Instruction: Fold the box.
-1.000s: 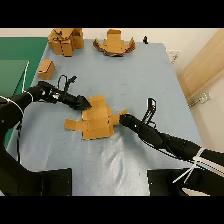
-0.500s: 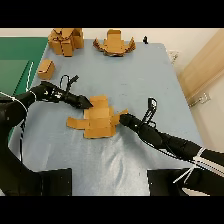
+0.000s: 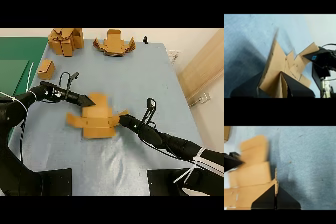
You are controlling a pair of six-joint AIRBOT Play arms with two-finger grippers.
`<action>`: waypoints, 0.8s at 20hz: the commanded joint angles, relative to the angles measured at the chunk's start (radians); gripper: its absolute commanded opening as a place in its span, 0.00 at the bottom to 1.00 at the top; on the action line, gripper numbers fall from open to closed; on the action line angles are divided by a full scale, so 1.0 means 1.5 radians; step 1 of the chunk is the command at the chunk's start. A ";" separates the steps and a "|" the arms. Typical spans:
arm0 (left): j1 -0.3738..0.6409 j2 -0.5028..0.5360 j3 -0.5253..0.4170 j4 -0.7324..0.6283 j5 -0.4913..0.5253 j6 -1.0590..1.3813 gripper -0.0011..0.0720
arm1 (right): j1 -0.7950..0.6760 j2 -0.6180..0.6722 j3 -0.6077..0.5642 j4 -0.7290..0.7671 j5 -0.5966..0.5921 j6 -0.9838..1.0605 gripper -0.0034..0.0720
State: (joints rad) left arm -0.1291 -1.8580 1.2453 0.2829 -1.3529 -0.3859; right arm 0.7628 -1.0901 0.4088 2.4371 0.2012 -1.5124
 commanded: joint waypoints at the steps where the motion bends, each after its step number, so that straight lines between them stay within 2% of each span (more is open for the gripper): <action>1: 0.007 0.000 0.001 -0.009 0.000 0.073 0.47 | -0.001 0.001 0.000 0.001 -0.001 0.000 0.05; 5: 0.021 0.000 0.001 -0.009 0.015 0.069 0.47 | -0.001 0.001 0.000 0.000 -0.001 0.000 0.05; 10: 0.034 0.000 0.000 0.028 -0.038 0.060 0.47 | -0.002 0.001 0.001 0.001 -0.001 0.000 0.05; 16: 0.033 -0.013 -0.004 0.015 -0.075 0.054 0.47 | -0.002 0.001 0.001 0.001 -0.001 0.001 0.05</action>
State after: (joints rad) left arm -0.0807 -1.8687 1.2400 0.3092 -1.4326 -0.2996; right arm 0.7609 -1.0901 0.4091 2.4371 0.1993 -1.5124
